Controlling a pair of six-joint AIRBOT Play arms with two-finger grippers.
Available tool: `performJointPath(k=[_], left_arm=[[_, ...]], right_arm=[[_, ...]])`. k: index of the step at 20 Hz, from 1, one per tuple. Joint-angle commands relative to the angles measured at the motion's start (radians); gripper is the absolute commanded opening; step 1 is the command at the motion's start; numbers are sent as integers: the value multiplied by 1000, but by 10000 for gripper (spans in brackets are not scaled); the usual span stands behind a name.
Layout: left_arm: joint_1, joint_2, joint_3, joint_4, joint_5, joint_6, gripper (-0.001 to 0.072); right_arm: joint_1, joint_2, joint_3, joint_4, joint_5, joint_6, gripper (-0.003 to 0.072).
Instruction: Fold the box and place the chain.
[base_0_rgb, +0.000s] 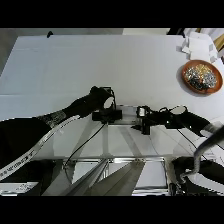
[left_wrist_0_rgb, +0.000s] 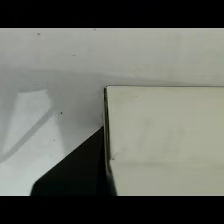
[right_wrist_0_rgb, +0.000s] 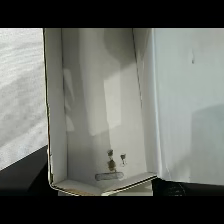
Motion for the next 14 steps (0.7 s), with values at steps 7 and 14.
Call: performJointPath(k=[7, 14], left_arm=[[7, -1, 0, -6, -56, -1, 5], [12, 16, 0, -7, -53, 3, 237]], right_arm=[[1, 0, 0, 1, 0, 1, 326], [1, 0, 0, 1, 0, 1, 326]])
